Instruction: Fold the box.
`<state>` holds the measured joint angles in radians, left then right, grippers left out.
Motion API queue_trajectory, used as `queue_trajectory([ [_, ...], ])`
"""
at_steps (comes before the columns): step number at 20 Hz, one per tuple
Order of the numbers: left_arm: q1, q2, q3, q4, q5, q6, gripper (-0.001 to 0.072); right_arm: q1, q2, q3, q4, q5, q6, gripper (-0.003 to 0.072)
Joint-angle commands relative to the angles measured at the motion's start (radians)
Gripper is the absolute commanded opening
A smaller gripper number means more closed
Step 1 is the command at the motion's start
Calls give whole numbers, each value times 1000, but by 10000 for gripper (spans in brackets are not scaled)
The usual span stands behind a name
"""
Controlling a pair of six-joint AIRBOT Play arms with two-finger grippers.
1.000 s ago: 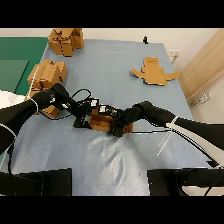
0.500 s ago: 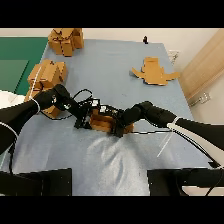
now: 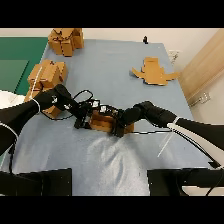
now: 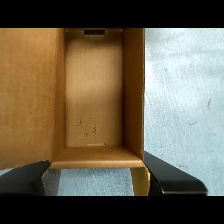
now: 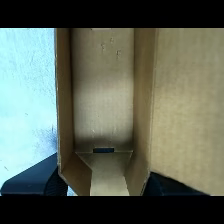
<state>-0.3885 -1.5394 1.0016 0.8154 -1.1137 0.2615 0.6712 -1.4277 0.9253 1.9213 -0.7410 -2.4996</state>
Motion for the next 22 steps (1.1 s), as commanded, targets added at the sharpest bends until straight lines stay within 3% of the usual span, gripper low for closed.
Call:
queue_trajectory([
  [1,-10,0,1,0,10,-1,507,1,0,1,4,9,3,486],
  [6,-9,0,1,1,-13,-2,547,1,0,1,4,9,3,486],
  [13,-9,0,2,0,-15,-1,547,1,0,1,4,8,3,485],
  [15,-9,0,2,1,-16,-1,548,1,0,1,4,8,3,445],
  [18,-9,0,2,1,-15,-1,549,1,0,1,4,8,3,445],
  [19,-9,0,2,1,-13,-2,671,2,0,1,4,7,3,445],
  [22,-9,0,2,0,-5,-19,691,2,0,1,4,6,3,445],
])
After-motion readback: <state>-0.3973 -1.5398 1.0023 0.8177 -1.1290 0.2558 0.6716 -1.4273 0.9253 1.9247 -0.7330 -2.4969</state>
